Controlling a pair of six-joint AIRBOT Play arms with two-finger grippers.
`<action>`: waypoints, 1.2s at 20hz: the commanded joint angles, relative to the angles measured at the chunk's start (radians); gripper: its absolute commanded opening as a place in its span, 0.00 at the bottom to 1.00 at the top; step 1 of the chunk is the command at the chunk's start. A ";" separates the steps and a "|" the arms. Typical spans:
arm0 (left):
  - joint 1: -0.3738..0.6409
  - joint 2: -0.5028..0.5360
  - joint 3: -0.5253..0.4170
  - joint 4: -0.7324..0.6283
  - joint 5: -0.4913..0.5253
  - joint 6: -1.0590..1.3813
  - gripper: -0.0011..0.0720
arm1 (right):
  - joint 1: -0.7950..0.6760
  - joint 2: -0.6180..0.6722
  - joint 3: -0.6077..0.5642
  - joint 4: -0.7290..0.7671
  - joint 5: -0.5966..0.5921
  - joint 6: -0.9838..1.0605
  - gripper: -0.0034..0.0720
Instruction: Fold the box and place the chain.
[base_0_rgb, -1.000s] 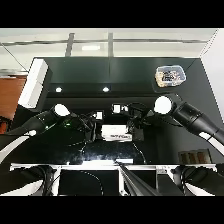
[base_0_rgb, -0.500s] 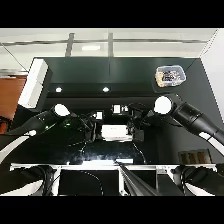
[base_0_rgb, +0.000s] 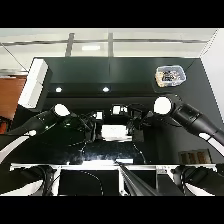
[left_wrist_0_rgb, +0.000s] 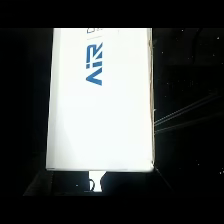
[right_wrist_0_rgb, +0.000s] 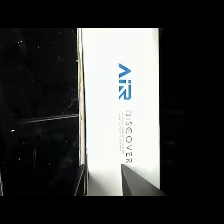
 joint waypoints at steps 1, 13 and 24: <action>0.001 0.000 0.000 0.000 0.000 -0.001 0.49 | 0.024 0.000 -0.001 -0.008 -0.002 0.021 0.41; 0.001 0.000 0.000 0.000 0.000 -0.001 0.49 | 0.022 0.000 0.000 -0.080 0.007 0.146 0.41; 0.001 0.000 0.000 0.000 0.000 -0.001 0.49 | -0.059 0.138 0.056 -0.077 0.058 0.503 0.27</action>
